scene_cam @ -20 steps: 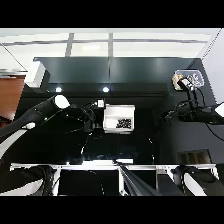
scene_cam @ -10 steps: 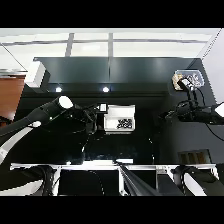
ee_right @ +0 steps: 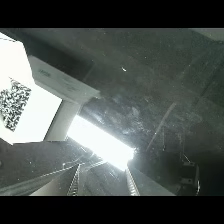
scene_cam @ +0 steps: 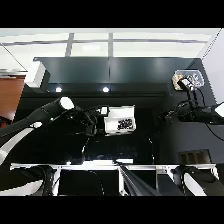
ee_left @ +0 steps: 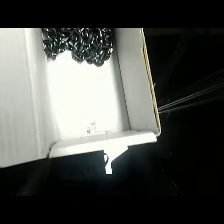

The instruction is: Fold the box and place the chain.

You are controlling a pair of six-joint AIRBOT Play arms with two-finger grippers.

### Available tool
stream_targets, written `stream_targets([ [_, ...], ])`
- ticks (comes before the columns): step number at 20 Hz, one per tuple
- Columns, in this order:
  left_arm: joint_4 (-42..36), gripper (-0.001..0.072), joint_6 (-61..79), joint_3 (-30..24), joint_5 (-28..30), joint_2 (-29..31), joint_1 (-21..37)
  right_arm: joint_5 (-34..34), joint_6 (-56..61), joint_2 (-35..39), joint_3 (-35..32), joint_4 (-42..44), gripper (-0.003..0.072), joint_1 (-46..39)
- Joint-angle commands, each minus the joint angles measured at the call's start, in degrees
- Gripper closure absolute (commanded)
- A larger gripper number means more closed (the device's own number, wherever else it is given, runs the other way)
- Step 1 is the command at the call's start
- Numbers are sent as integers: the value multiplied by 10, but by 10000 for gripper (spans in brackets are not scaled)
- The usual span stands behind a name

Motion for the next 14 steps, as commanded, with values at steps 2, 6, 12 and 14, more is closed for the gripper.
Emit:
stream_targets([
  [2, -46, -7, -17, 0, 10, 0, 0, 0, 0, 0, 0, 0, 348, 0],
  [6, -73, -7, -32, 0, 26, 0, 0, -1, 0, 0, 0, 0, 348, 0],
  [12, -71, 40, -31, 0, 31, -5, 0, -17, 0, 0, 0, 0, 348, 0],
  [14, -71, 162, -31, 0, 35, -7, 0, -51, 10, 0, 0, 19, 346, 1],
])
